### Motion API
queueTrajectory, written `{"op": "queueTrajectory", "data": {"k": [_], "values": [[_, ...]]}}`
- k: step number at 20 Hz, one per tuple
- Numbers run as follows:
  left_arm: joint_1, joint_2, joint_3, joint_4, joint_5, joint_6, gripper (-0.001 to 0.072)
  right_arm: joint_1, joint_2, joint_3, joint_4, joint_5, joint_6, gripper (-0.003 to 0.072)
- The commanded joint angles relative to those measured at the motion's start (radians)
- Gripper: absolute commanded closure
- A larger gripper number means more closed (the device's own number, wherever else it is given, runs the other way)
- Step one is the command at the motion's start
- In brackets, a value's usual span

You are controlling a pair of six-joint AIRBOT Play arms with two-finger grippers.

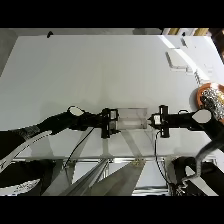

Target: Fold the box and place the chain.

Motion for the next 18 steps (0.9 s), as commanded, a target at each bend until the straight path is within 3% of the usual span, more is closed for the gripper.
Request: {"op": "queueTrajectory", "data": {"k": [1,9,12,13,18], "values": [[0.0,0.0,0.0,0.0,0.0,0.0,0.0504,0.022,-0.05,-0.004,0.07,0.003,-0.042,0.0532],[0.0,0.0,0.0,0.0,0.0,0.0,0.0504,0.143,-0.179,-0.003,0.203,-0.052,-0.044,0.0515],[0.0,0.0,0.0,0.0,0.0,0.0,0.0504,0.143,-0.188,-0.003,0.208,-0.056,-0.042,0.0344],[0.0,0.0,0.0,0.0,0.0,0.0,0.0504,0.143,-0.187,-0.003,0.206,-0.056,-0.031,0.0341],[0.0,0.0,0.0,0.0,0.0,0.0,0.0504,0.14,-0.059,-0.003,-0.004,-0.049,0.229,0.0351]]}}
